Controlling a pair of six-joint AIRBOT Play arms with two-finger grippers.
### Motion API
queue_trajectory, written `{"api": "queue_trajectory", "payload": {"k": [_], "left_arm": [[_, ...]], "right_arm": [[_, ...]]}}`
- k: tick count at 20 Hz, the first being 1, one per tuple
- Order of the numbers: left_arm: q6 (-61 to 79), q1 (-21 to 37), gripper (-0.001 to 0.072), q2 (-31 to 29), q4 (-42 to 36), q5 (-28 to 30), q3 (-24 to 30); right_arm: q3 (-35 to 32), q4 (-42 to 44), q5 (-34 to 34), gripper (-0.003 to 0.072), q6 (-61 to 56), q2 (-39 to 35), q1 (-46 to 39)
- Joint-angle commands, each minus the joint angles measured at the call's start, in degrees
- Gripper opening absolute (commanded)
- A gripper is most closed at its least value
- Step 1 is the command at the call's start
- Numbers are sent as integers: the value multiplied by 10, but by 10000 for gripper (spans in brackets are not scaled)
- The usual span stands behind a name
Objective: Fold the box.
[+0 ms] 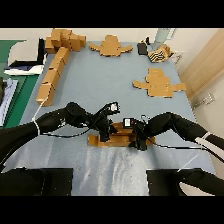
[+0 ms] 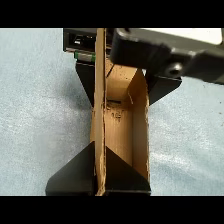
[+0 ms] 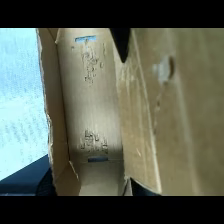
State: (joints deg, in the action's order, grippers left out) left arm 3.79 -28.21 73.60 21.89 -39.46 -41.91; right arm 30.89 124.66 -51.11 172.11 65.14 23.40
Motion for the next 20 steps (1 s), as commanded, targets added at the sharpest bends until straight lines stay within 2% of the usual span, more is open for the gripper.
{"api": "queue_trajectory", "payload": {"k": [1,9,11,20], "left_arm": [[0,0,15,0,0,0,0],[0,0,15,0,0,0,0],[0,0,15,0,0,0,0],[0,0,15,0,0,0,0]], "right_arm": [[0,-11,-5,550,-1,1,0],[0,3,-19,551,-1,-1,-16],[0,12,-25,596,-1,-13,-16],[0,4,-8,596,-1,-38,-14]]}}
